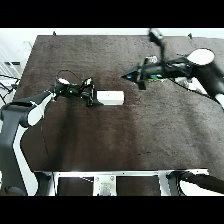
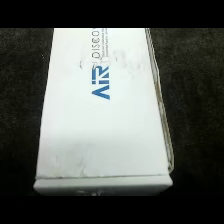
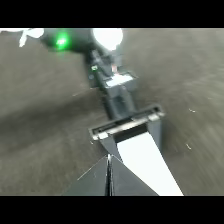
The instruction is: Fold the box and place the chain.
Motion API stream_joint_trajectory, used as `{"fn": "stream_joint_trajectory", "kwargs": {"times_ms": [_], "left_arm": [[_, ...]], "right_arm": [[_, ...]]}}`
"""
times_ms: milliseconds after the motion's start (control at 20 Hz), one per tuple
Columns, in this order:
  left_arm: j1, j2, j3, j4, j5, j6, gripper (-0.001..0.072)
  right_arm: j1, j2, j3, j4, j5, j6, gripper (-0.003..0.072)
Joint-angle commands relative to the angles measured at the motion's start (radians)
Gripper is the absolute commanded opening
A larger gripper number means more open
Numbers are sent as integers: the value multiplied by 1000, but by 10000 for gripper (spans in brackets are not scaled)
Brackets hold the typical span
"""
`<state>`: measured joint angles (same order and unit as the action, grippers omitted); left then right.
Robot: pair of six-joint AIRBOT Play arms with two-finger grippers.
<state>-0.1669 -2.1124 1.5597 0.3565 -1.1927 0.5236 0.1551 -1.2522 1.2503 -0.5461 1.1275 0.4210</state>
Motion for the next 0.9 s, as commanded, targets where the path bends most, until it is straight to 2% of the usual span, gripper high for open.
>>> {"fn": "stream_joint_trajectory", "kwargs": {"times_ms": [0, 150, 250, 400, 550, 650, 850], "left_arm": [[0, 0, 1, -1, 0, 1, 297], [0, 0, 1, -5, -4, 1, 297], [0, 0, 1, -5, -3, 1, 297], [0, 0, 1, -5, -4, 1, 297], [0, 0, 1, -13, -11, -19, 295], [3, 8, 1, -19, -20, -45, 27], [26, 80, 2, -15, -44, -165, 18]], "right_arm": [[-74, 241, -267, -8, -214, 19, 9], [-112, 462, -513, -13, -476, 13, 9], [-135, 594, -652, -19, -587, 13, 10], [-171, 709, -796, -20, -605, 13, 10], [-195, 743, -875, -19, -604, 14, 10], [-196, 743, -883, -19, -605, 13, 10], [-196, 743, -882, -20, -632, 13, 10]]}}
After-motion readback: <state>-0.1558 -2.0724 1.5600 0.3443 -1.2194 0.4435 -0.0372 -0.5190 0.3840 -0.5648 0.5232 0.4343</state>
